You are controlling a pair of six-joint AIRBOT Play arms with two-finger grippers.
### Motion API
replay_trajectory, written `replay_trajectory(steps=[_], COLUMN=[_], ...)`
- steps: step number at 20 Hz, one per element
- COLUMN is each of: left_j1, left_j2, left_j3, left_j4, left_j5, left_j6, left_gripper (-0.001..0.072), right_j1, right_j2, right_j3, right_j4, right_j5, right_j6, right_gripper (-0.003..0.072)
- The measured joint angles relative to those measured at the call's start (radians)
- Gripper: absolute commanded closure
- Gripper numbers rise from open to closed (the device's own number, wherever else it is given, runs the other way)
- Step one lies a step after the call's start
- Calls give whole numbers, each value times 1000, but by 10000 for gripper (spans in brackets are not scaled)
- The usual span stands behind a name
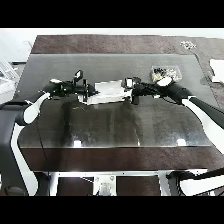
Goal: Fold the box and place the chain.
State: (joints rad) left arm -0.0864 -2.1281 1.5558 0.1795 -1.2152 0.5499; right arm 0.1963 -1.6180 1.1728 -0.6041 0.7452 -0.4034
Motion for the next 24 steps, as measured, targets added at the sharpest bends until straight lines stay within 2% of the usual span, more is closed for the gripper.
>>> replay_trajectory(steps=[12,24], left_j1=[0,0], left_j2=[0,0], left_j3=[0,0], left_j4=[1,2], left_j5=[-1,-1], left_j6=[0,0], left_gripper=[689,689], right_j1=[-39,-71], right_j2=[-145,-182], right_j3=[191,235], right_j4=[-29,-36], right_j5=[191,239], right_j6=[-2,-19], right_gripper=[49,49])
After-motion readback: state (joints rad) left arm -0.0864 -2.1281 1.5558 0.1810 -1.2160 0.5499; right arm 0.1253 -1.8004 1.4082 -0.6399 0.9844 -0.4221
